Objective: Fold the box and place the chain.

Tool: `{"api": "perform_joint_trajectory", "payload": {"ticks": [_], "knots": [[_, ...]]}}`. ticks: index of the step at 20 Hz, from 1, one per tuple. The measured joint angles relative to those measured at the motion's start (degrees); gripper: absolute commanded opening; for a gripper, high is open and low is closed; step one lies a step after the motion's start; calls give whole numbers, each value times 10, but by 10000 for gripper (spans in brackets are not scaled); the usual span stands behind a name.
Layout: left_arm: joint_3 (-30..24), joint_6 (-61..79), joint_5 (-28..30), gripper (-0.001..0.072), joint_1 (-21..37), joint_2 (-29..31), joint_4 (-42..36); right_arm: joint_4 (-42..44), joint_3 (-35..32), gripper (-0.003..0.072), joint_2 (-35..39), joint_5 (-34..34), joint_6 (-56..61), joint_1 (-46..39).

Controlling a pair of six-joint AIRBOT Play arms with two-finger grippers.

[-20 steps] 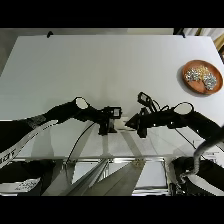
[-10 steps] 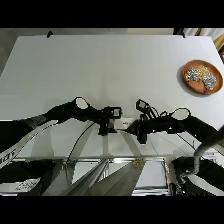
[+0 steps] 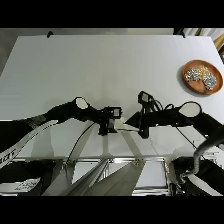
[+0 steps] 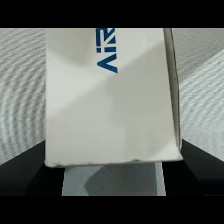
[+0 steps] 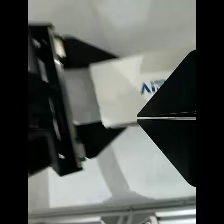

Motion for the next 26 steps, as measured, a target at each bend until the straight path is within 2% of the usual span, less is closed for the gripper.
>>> {"api": "perform_joint_trajectory", "payload": {"ticks": [5, 9, 16, 24, 25, 26], "knots": [[0, 1, 0, 397, 0, 0, 0, -209, 50, 13, 95, 24, 223, -38], [0, 1, 0, 397, 0, 0, 0, -310, 59, 14, 113, 81, 321, -66], [0, -1, -4, 397, 0, 0, 0, -354, 62, 17, 103, 101, 378, -77], [0, -5, -75, 393, 0, 0, 5, -356, 62, 17, 99, 80, 402, -78], [0, -5, -82, 284, 0, 0, 5, -356, 62, 17, 99, 78, 404, -78], [0, -5, -86, -7, 0, 0, 3, -356, 62, 17, 99, 78, 406, -78]]}}
